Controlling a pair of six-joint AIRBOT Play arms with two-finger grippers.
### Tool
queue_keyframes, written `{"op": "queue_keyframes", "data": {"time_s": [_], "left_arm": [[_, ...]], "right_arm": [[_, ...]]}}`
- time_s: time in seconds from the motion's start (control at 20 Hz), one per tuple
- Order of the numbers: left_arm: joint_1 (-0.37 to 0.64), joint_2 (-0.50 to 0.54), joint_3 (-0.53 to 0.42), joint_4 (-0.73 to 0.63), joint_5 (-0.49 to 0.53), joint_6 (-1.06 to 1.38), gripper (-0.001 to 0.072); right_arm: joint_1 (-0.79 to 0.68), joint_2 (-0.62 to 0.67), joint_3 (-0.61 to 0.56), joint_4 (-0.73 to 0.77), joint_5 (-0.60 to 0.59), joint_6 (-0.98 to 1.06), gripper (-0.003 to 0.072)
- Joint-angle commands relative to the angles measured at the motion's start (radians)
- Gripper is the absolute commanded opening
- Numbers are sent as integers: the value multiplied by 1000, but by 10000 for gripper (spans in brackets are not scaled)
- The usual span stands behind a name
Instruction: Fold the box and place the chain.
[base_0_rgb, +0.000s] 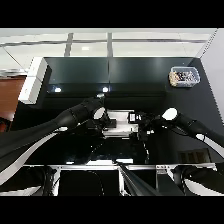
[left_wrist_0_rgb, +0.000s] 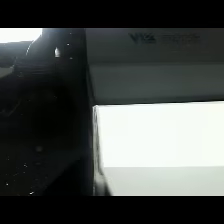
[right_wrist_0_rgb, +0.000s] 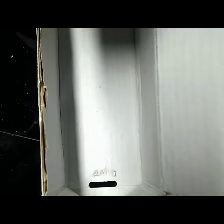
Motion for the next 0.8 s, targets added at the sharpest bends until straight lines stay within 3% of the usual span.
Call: {"op": "queue_keyframes", "data": {"time_s": [0.0, 0.75], "left_arm": [[1, 2, 1, 3, 0, 3, 26], [1, 2, 1, -6, 0, -2, 26]], "right_arm": [[0, 1, 0, -1, 0, -1, 133], [0, 1, 0, 2, 0, -1, 133]]}}
